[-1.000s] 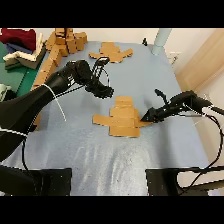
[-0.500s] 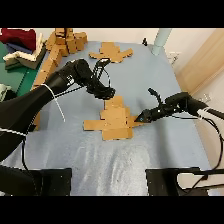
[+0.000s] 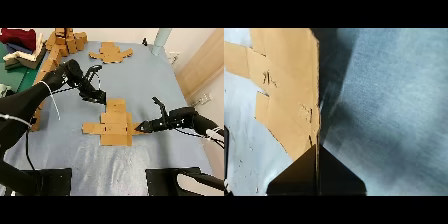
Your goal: Fold the box.
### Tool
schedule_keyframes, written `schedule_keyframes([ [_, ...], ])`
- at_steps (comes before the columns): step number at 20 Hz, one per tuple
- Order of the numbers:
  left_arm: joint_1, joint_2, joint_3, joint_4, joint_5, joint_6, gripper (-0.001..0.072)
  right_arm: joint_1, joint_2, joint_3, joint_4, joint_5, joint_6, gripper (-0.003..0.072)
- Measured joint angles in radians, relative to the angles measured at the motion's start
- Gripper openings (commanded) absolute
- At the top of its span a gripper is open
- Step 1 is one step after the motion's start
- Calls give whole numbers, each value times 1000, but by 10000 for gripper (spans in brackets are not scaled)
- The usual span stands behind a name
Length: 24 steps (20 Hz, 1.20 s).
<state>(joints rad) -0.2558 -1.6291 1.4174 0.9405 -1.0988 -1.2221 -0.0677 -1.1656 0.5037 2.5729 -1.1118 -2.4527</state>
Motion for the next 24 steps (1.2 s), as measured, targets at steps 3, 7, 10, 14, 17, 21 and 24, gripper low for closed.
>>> schedule_keyframes([
  [3,39,-77,0,-148,-24,111,633,0,13,-14,3,3,-6,3],
  [7,53,-167,0,-300,-68,230,632,2,20,-21,6,3,-8,3],
  [10,54,-213,0,-412,-102,318,631,2,21,-23,7,5,-9,3],
  [14,52,-237,0,-498,-166,411,464,2,21,-23,7,16,-9,3],
  [17,52,-241,2,-535,-211,463,457,2,21,-23,8,20,-9,3],
  [21,52,-245,2,-557,-244,511,214,2,21,-23,7,22,-9,3],
  [24,52,-245,2,-562,-255,541,13,2,21,-23,7,23,-9,3],
])
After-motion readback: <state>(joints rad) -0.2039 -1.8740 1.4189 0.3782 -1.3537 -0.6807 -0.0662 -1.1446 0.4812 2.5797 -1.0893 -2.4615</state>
